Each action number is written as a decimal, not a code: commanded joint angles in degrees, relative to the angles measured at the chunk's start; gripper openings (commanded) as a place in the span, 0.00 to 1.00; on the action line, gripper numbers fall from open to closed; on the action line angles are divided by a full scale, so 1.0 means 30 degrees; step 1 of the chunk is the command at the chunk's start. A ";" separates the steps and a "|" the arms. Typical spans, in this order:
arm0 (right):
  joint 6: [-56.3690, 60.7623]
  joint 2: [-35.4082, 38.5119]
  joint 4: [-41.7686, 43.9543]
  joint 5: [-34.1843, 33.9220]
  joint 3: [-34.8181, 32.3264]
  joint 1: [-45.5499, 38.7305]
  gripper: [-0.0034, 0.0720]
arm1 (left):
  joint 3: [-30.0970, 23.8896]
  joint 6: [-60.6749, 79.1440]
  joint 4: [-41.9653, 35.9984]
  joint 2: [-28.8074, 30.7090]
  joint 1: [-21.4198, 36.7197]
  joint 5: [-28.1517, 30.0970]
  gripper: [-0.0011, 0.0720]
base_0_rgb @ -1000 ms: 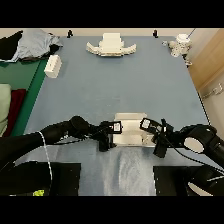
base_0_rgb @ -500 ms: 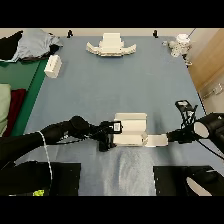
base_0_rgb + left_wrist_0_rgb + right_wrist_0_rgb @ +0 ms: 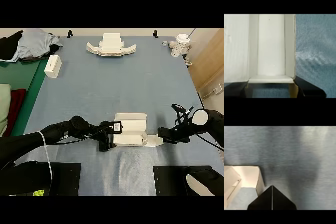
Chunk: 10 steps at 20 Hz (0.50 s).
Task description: Fold the box.
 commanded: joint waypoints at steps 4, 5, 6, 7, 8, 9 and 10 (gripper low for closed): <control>-0.1282 0.0678 0.1741 0.0248 -0.0007 -0.0138 0.05 | 0.0015 0.0007 0.0007 0.0015 0.0015 0.0000 0.67; -0.1610 0.0678 0.2200 0.0284 -0.0007 -0.0138 0.05 | 0.0015 0.0007 0.0007 0.0015 0.0015 0.0007 0.67; -0.1821 0.0678 0.2433 0.0284 -0.0007 -0.0138 0.05 | 0.0015 0.0015 0.0007 0.0015 0.0015 0.0007 0.67; -0.1974 0.0678 0.2419 0.0277 -0.0007 -0.0138 0.05 | 0.0015 0.0007 0.0015 0.0015 0.0015 0.0000 0.67; -0.2302 0.0678 0.2506 0.0226 -0.0007 -0.0138 0.05 | 0.0015 0.0007 0.0007 0.0015 0.0015 0.0000 0.67; -0.2404 0.0678 0.2681 0.0240 -0.0007 -0.0138 0.05 | 0.0015 0.0007 0.0007 0.0015 0.0015 0.0000 0.67; -0.2725 0.0678 0.3031 0.0299 -0.0007 -0.0138 0.05 | 0.0015 0.0007 0.0007 0.0015 0.0015 0.0000 0.67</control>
